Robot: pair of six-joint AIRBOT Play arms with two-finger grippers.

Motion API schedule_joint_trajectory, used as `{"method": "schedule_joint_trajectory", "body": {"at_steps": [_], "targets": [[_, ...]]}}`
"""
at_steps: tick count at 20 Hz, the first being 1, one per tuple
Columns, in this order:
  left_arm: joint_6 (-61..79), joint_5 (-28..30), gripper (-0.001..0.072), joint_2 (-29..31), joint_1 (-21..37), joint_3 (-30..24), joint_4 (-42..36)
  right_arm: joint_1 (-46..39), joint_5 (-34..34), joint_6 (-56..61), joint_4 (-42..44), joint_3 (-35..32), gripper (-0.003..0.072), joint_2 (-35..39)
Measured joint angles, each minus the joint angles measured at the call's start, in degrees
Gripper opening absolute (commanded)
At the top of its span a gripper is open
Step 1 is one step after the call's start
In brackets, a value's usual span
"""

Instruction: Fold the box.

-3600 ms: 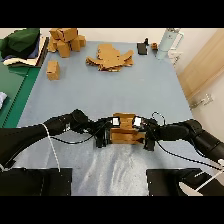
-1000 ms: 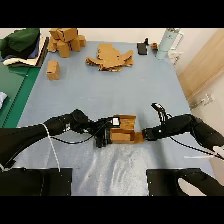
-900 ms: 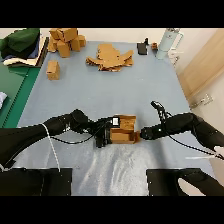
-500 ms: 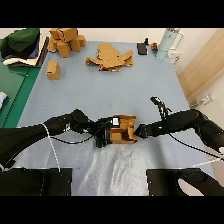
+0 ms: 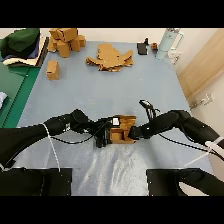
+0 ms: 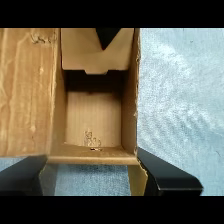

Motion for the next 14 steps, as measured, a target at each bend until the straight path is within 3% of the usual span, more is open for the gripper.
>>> {"method": "schedule_joint_trajectory", "body": {"at_steps": [8,12,14], "targets": [[0.0,0.0,0.0593,0.0,0.0,0.0,0.0,14.7,-3.3,32.3,-20.7,7.9,0.0424,-7.6],[0.0,0.0,0.0593,0.0,0.0,0.0,0.2,17.7,-5.9,41.9,-25.1,11.7,0.0095,-12.2],[0.0,0.0,0.0593,0.0,0.0,0.0,0.2,18.3,-7.5,44.7,-26.2,12.7,0.0004,-13.6]]}}
